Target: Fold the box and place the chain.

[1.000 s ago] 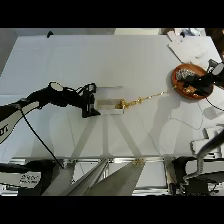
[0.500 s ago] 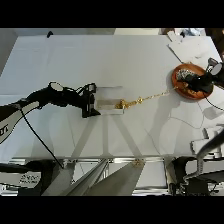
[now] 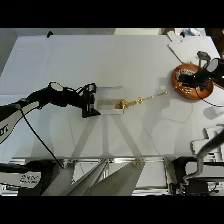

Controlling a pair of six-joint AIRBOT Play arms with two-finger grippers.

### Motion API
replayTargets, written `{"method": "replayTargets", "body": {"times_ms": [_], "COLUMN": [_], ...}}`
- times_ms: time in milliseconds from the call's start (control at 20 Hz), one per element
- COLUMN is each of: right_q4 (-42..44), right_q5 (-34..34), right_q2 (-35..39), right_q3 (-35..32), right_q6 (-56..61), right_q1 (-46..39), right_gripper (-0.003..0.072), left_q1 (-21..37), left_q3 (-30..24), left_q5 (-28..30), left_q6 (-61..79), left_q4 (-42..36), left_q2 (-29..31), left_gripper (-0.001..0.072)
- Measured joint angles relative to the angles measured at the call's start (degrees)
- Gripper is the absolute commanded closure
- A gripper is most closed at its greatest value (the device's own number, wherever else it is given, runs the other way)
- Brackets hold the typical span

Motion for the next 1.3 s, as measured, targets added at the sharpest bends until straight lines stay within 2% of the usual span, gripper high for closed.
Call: {"method": "replayTargets", "body": {"times_ms": [350,750,1100,1300], "right_q4": [-1.20,-1.22,-0.96,-0.81], "right_q5": [4.57,10.91,11.10,7.80], "right_q2": [6.93,8.90,9.03,9.03], "right_q3": [-0.02,-0.02,-0.02,-0.02], "right_q6": [-3.56,-3.19,-0.22,2.40], "right_q1": [7.93,22.01,36.83,45.11], "right_gripper": [0.0670,0.0670,0.0670,0.0670], "left_q1": [0.00,0.00,0.00,0.00], "left_q3": [0.00,0.00,0.00,0.00], "left_q5": [0.00,0.00,0.00,0.00], "left_q6": [0.00,0.00,0.00,0.00], "left_q4": [-0.02,-0.02,-0.02,-0.02], "left_q2": [0.00,0.00,0.00,0.00], "left_gripper": [0.0557,0.0557,0.0557,0.0557]}}
